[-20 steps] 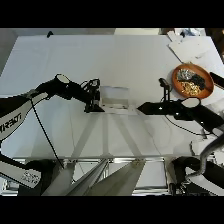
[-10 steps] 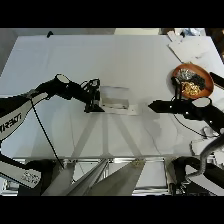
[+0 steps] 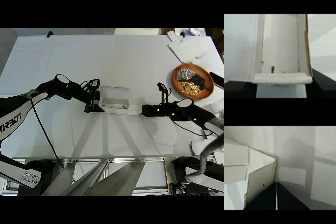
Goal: Fold the box and place the chain.
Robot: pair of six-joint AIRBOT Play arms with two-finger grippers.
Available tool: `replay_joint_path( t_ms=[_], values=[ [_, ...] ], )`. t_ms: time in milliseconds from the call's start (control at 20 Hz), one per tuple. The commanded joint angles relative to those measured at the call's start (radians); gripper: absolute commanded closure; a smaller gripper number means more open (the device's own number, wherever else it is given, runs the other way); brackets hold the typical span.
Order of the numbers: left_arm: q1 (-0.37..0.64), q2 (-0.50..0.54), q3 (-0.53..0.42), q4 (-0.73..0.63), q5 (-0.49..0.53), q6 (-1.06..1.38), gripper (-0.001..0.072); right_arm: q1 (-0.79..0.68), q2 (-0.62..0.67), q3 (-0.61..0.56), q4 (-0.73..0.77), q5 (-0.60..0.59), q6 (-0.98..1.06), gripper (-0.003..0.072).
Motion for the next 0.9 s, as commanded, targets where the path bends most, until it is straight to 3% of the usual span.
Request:
replay_joint_path(
  t_ms=[0, 200, 400, 450, 500, 850],
  values=[
    [0.0, 0.0, 0.0, 0.0, 0.0, 0.0, 0.0313, 0.022, -0.02, -0.001, 0.178, 0.048, -0.106, 0.0681],
    [0.0, 0.0, 0.0, 0.0, 0.0, 0.0, 0.0313, 0.022, -0.007, 0.001, 0.333, 0.086, -0.175, 0.0678],
    [0.0, 0.0, 0.0, 0.0, 0.0, 0.0, 0.0313, 0.022, 0.04, 0.001, 0.333, 0.087, -0.175, 0.0664],
    [0.001, 0.0, 0.0, 0.0, 0.0, 0.0, 0.0313, 0.022, 0.056, 0.002, 0.332, 0.087, -0.179, 0.0591],
    [0.0, 0.0, 0.0, 0.0, 0.0, 0.0, 0.0313, 0.022, 0.068, 0.002, 0.332, 0.09, -0.195, 0.0565],
    [0.0, 0.0, 0.0, 0.0, 0.0, 0.0, 0.0313, 0.022, 0.08, 0.003, 0.327, 0.11, -0.226, 0.0552]
  ],
)
